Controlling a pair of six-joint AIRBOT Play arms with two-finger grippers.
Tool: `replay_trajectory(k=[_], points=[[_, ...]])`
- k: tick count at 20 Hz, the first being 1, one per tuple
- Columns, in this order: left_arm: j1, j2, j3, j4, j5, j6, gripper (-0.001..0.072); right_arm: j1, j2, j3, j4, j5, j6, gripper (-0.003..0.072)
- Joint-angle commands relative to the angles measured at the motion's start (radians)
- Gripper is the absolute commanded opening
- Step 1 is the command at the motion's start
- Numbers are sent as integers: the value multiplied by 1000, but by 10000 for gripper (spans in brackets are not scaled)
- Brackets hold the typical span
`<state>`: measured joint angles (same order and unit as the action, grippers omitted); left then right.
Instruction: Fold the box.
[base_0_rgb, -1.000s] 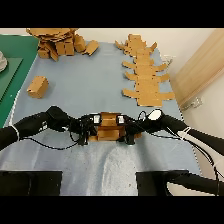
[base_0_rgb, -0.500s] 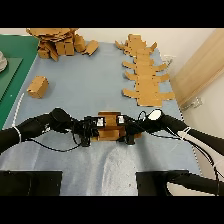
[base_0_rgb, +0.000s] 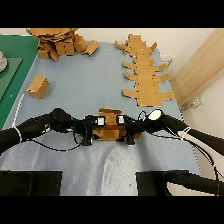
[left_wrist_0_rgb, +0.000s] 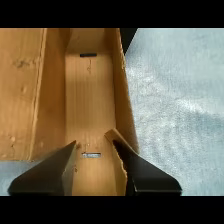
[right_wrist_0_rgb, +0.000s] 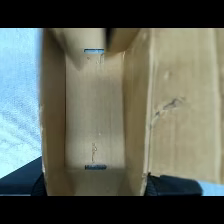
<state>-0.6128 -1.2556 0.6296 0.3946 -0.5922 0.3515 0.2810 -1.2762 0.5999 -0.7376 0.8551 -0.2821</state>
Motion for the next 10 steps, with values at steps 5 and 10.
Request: replay_trajectory(k=[5, 10], points=[[2, 0, 1, -43, -5, -3, 418, 0, 0, -1, 0, 0, 0, 594], [2, 0, 1, -46, -3, -3, 635, 0, 0, -1, 0, 0, 0, 595]])
